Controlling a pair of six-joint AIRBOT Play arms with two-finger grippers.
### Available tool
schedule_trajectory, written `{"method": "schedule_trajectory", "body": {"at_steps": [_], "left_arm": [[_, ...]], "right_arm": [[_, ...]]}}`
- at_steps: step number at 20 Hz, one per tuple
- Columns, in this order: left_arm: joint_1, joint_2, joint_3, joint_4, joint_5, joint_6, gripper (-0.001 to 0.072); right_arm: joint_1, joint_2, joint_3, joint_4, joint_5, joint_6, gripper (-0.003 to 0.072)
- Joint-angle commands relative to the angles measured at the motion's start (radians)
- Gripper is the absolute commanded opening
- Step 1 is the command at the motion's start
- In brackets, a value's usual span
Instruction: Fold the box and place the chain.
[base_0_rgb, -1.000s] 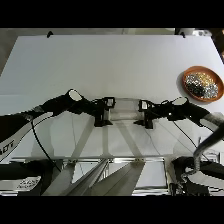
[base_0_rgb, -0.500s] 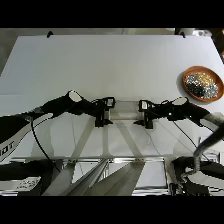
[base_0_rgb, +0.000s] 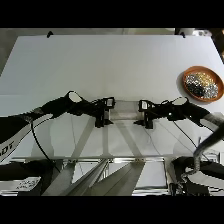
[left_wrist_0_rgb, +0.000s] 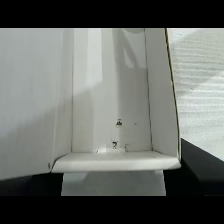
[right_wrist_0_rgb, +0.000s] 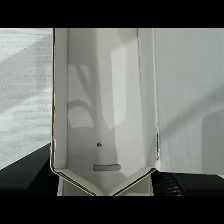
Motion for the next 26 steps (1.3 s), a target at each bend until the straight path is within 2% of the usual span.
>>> {"method": "schedule_trajectory", "body": {"at_steps": [1, 8, 11, 12, 13, 14, 15, 16, 22, 26], "left_arm": [[-0.001, 0.000, -0.001, 0.005, -0.004, 0.001, 0.0450], [-0.001, -0.001, -0.001, 0.005, -0.004, 0.001, 0.0450], [-0.001, 0.000, -0.001, 0.005, -0.004, 0.001, 0.0450], [-0.001, 0.000, -0.001, 0.005, -0.004, 0.001, 0.0450], [-0.001, 0.000, -0.001, 0.005, -0.004, 0.001, 0.0450], [-0.001, 0.000, -0.001, 0.005, -0.004, 0.001, 0.0450], [-0.001, 0.000, -0.001, 0.005, -0.004, 0.001, 0.0450], [-0.001, 0.000, -0.001, 0.005, -0.004, 0.001, 0.0450], [-0.001, 0.000, -0.001, 0.005, -0.005, 0.001, 0.0450], [-0.001, 0.000, -0.001, 0.005, -0.005, 0.001, 0.0450]], "right_arm": [[0.000, 0.000, 0.000, 0.000, 0.000, 0.000, 0.0447], [0.000, 0.000, 0.000, 0.001, 0.000, 0.000, 0.0442], [0.000, 0.000, 0.000, -0.005, -0.002, 0.001, 0.0336], [0.000, 0.001, 0.000, -0.014, 0.000, 0.001, 0.0340], [0.000, 0.002, 0.000, -0.014, 0.004, 0.005, 0.0386], [0.000, 0.003, 0.000, -0.014, 0.005, 0.023, 0.0552], [0.000, 0.005, 0.000, -0.014, -0.005, 0.051, 0.0657], [-0.002, 0.010, 0.000, -0.016, -0.011, 0.071, 0.0686], [-0.002, 0.061, 0.000, -0.144, -0.051, 0.224, 0.0686], [-0.002, 0.123, 0.000, -0.168, -0.074, 0.267, 0.0685]]}}
